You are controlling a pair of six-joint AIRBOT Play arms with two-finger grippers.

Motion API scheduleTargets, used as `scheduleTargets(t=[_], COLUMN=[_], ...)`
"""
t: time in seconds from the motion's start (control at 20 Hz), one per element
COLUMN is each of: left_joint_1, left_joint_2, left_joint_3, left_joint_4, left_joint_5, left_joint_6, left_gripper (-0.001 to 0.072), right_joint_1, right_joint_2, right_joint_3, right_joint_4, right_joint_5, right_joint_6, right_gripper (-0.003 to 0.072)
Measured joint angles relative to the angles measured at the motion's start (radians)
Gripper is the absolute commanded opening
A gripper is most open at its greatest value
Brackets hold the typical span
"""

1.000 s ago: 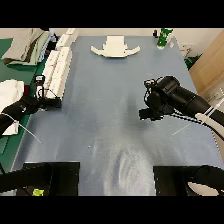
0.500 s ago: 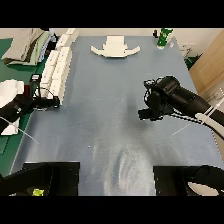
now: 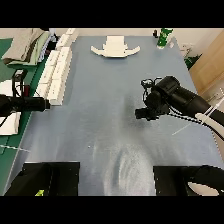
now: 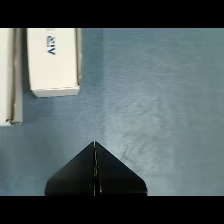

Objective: Fold the box.

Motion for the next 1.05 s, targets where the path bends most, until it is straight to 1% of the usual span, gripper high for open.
scheduleTargets(t=[0.1, 0.2, 0.4, 0.55, 0.65, 0.75, 1.05], left_joint_1=[-0.088, -0.191, -0.383, -0.489, -0.533, -0.558, -0.581], left_joint_2=[-0.006, -0.069, -0.294, -0.451, -0.517, -0.552, -0.587], left_joint_3=[0.073, 0.169, 0.384, 0.505, 0.546, 0.567, 0.588], left_joint_4=[0.003, 0.019, 0.045, 0.052, 0.055, 0.055, 0.056], left_joint_5=[-0.05, -0.077, -0.141, -0.167, -0.169, -0.169, -0.17], left_joint_6=[-0.027, -0.091, -0.237, -0.322, -0.351, -0.368, -0.387], left_gripper=[0.0016, 0.0016, 0.0016, 0.0017, 0.0017, 0.0017, 0.0017], right_joint_1=[0.0, 0.0, 0.0, 0.0, 0.0, 0.0, 0.0], right_joint_2=[-0.008, -0.03, -0.1, -0.136, -0.147, -0.153, -0.158], right_joint_3=[0.017, 0.056, 0.175, 0.24, 0.261, 0.272, 0.282], right_joint_4=[0.028, 0.054, 0.083, 0.094, 0.1, 0.1, 0.101], right_joint_5=[0.037, 0.057, 0.072, 0.078, 0.079, 0.079, 0.08], right_joint_6=[-0.008, -0.026, -0.055, -0.068, -0.072, -0.076, -0.078], right_gripper=[0.0006, 0.0006, 0.0007, 0.0006, 0.0006, 0.0006, 0.0006])
